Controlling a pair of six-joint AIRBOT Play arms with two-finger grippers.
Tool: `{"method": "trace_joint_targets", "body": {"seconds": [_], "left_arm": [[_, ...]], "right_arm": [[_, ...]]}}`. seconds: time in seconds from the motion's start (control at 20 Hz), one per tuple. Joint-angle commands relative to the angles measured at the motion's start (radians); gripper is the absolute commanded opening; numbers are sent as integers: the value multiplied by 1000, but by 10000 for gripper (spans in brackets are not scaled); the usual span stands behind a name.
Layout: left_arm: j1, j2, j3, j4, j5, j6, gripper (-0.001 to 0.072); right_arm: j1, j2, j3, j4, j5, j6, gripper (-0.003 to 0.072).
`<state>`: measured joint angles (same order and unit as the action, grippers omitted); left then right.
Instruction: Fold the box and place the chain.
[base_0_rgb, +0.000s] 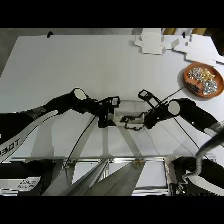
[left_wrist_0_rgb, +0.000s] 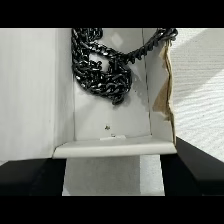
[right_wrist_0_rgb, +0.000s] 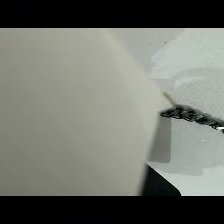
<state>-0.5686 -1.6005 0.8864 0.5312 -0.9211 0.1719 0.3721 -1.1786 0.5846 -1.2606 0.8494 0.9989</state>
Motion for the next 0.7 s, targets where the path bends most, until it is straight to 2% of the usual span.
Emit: {"method": "trace_joint_targets", "body": {"seconds": [0.0, 0.15, 0.3, 0.5, 0.65], "left_arm": [[1, 0, 0, 0, 0, 0, 336], [0, 0, 0, 0, 0, 0, 336], [1, 0, 0, 0, 0, 0, 336], [0, 0, 0, 0, 0, 0, 336], [1, 0, 0, 0, 0, 0, 336]], "right_arm": [[1, 23, 0, -32, 39, 4, 20], [1, 91, 1, -103, 82, 53, 20], [-7, 180, 23, -168, 195, 92, 20], [-26, 243, 133, -173, 418, 100, 20], [-26, 266, 251, -134, 539, 101, 20]]}}
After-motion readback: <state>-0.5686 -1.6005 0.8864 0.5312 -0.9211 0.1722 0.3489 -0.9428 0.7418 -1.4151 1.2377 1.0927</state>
